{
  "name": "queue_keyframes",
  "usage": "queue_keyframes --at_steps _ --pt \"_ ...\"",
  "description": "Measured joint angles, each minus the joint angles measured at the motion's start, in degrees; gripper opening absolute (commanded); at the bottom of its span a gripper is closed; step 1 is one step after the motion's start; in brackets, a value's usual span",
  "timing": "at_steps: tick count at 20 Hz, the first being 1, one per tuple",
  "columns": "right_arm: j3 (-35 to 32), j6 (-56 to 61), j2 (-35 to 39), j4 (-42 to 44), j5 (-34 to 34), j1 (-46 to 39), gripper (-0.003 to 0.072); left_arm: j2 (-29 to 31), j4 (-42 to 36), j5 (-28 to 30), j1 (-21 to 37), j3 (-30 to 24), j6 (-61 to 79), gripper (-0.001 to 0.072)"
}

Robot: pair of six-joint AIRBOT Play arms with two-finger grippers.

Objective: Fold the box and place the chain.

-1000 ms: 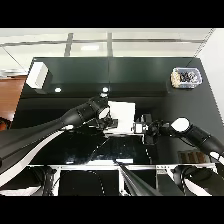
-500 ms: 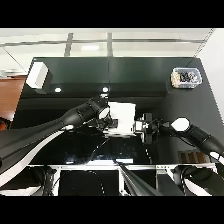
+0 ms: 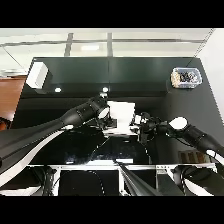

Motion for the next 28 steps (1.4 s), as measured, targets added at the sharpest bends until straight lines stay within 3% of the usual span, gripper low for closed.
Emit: queue_keyframes --at_steps 6,8,9,11,13,14,15,16,18,21,24,28 --pt "0.0 0.1 -1.4 2.1 -1.1 0.2 0.0207 0.0 -0.1 0.1 0.0 0.0 0.0 0.0030" --pt "0.0 0.1 -1.5 2.4 -1.2 0.2 0.0488 0.0 -0.1 0.2 0.0 0.0 0.0 0.0030" --pt "0.0 0.2 -1.6 2.8 -1.2 0.2 0.0491 0.0 -0.2 0.3 0.0 0.0 0.0 0.0030" --pt "0.0 0.2 -1.6 3.2 -1.2 0.2 0.0250 0.0 -0.2 0.2 0.0 0.0 0.0 0.0030" --pt "0.0 0.4 -1.6 3.5 -1.0 0.2 0.0338 0.0 -0.3 0.2 0.0 0.0 0.0 0.0030" --pt "0.0 0.4 -1.6 3.7 -0.9 0.2 0.0319 0.0 -0.4 0.2 0.0 0.0 0.0 0.0030" --pt "0.0 0.6 -1.6 3.8 -0.8 0.2 0.0115 0.0 -0.4 0.2 0.0 0.0 0.0 0.0031" --pt "0.0 1.0 -1.6 3.8 -0.9 0.2 0.0012 0.0 -0.4 0.1 0.0 0.0 0.1 0.0031" --pt "0.0 4.2 -1.6 4.0 -0.5 0.2 0.0015 0.0 -0.7 0.5 0.0 0.0 0.2 0.0031" --pt "1.6 19.3 0.5 0.8 1.3 -0.7 0.0014 0.0 -0.6 0.2 0.0 0.0 0.1 0.0031" --pt "7.2 44.3 4.9 -12.6 8.1 -6.3 0.0015 0.0 -0.5 0.1 0.0 0.0 0.2 0.0031" --pt "11.2 74.3 9.5 -33.9 16.7 -22.4 0.0015 0.0 -0.4 0.0 0.0 0.0 0.2 0.0031"
